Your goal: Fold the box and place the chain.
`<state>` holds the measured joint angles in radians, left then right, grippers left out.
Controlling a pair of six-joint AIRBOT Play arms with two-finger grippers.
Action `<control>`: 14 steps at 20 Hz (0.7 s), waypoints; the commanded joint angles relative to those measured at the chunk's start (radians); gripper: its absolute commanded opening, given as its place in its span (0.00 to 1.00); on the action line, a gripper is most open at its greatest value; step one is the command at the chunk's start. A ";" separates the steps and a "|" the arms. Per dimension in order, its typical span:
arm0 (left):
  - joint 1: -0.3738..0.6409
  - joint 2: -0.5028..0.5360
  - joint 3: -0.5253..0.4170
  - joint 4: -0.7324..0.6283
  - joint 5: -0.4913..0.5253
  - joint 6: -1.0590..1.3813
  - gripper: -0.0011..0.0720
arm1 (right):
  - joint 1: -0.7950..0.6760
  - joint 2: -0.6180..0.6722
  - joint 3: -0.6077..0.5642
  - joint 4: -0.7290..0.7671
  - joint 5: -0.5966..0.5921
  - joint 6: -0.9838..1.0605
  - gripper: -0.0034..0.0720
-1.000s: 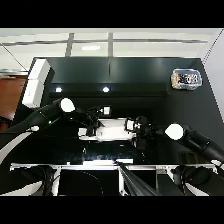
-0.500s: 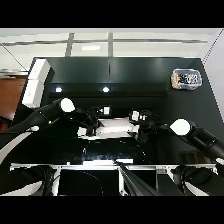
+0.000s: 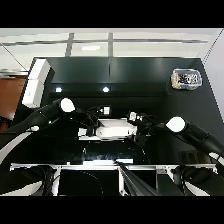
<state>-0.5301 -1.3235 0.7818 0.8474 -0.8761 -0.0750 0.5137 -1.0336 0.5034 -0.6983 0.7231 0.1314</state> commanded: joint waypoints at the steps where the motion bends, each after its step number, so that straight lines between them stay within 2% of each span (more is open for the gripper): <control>1: -0.001 0.001 0.001 0.000 0.001 0.000 0.05 | 0.000 -0.029 0.000 0.083 0.018 -0.130 0.99; 5: -0.001 0.001 0.001 0.000 0.001 0.000 0.05 | 0.000 -0.084 -0.020 0.126 0.028 -0.285 0.99; 14: -0.001 0.000 0.001 0.000 0.001 0.000 0.05 | -0.001 -0.133 -0.034 0.122 -0.026 -0.334 0.99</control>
<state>-0.5308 -1.3235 0.7818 0.8478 -0.8776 -0.0746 0.5133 -1.1545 0.4713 -0.5793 0.7113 -0.1837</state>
